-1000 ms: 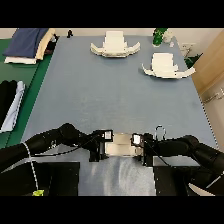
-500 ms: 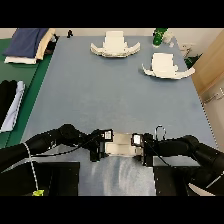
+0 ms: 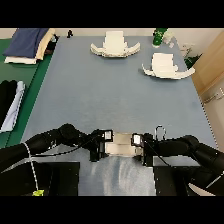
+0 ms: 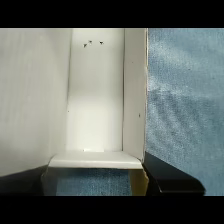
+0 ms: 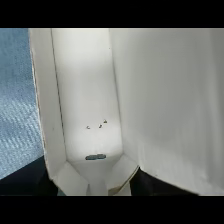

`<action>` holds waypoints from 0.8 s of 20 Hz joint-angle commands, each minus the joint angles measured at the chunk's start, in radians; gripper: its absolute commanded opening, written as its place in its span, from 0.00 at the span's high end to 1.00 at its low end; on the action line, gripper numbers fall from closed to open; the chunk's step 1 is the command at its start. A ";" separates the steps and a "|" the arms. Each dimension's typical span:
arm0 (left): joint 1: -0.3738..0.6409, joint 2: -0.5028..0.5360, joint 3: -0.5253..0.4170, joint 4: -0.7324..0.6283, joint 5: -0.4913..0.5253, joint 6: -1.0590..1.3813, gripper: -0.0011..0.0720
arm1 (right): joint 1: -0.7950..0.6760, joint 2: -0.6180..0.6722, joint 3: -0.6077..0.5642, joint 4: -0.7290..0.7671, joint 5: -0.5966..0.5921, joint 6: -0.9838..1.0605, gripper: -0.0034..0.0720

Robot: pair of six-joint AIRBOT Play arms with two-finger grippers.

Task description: Fold the box.

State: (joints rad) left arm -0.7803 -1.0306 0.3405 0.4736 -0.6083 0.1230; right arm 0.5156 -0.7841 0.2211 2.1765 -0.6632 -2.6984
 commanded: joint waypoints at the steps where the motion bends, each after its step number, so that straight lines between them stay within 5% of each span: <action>1: 0.001 0.000 0.000 0.000 -0.003 0.000 0.35 | 0.000 0.000 0.000 0.000 0.000 0.000 0.28; 11: 0.001 0.000 0.000 0.000 -0.003 0.000 0.35 | 0.000 0.000 0.000 0.004 0.016 0.002 0.28; 12: 0.001 0.000 0.000 0.000 -0.003 0.000 0.35 | 0.000 0.000 0.000 0.002 0.016 0.014 0.24; 14: 0.001 0.000 0.000 0.000 -0.003 0.000 0.35 | 0.000 0.000 0.000 -0.023 0.016 0.030 0.01; 16: 0.001 0.000 0.000 0.000 -0.003 0.000 0.35 | 0.000 0.000 0.001 -0.026 0.016 0.032 0.01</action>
State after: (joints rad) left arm -0.7795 -1.0306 0.3405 0.4755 -0.6186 0.1249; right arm 0.5159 -0.7837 0.2211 2.1681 -0.6548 -2.6785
